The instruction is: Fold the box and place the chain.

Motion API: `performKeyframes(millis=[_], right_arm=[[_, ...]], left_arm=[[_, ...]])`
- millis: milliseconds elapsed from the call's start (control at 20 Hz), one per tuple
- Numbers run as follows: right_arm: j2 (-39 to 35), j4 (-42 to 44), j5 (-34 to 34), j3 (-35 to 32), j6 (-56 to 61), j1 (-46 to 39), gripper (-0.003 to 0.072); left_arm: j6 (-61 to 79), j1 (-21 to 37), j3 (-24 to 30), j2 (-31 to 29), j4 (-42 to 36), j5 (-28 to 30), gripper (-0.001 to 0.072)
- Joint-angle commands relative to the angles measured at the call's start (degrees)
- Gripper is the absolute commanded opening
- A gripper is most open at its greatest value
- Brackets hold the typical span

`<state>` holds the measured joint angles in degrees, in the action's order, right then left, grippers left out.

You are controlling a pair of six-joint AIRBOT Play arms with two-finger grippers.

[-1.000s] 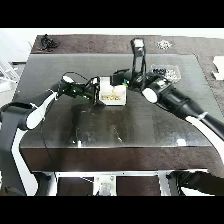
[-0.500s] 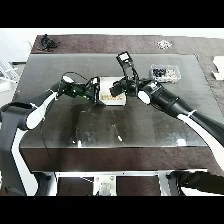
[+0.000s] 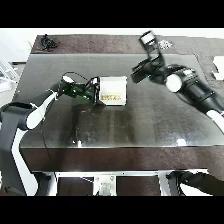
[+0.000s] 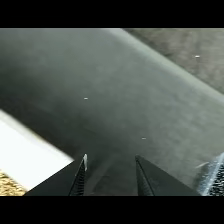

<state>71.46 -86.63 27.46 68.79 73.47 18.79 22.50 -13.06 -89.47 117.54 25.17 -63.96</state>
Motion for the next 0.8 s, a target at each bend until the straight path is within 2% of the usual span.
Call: performKeyframes(millis=[0,100,150,250,300,400,550,750], right_arm=[[2.1,29.1,8.7,4.5,-26.7,-10.1,0.0381],[6.8,42.1,19.4,9.5,-36.9,-15.4,0.0367],[9.6,44.6,23.4,12.2,-39.0,-16.9,0.0367],[15.3,45.7,26.9,16.3,-41.9,-17.9,0.0363],[18.2,47.2,28.3,17.7,-44.3,-17.9,0.0333],[24.3,52.3,32.6,21.5,-48.0,-18.0,0.0334],[30.9,53.5,33.3,27.1,-48.8,-17.3,0.0335],[35.0,53.4,33.9,30.9,-50.2,-15.6,0.0324]], left_arm=[[0.0,0.0,0.0,0.0,0.0,0.0,0.0459],[0.0,0.0,0.0,0.0,0.0,0.0,0.0459],[0.0,0.0,0.0,0.0,0.0,0.0,0.0459],[0.0,0.0,0.0,0.0,0.0,0.0,0.0459],[0.0,0.0,0.0,0.0,0.0,0.0,0.0459],[0.0,0.0,0.0,0.0,0.0,0.0,0.0459],[0.0,0.0,0.0,0.0,0.0,0.0,0.0459],[0.0,0.0,0.0,0.0,0.0,0.0,0.0459]])
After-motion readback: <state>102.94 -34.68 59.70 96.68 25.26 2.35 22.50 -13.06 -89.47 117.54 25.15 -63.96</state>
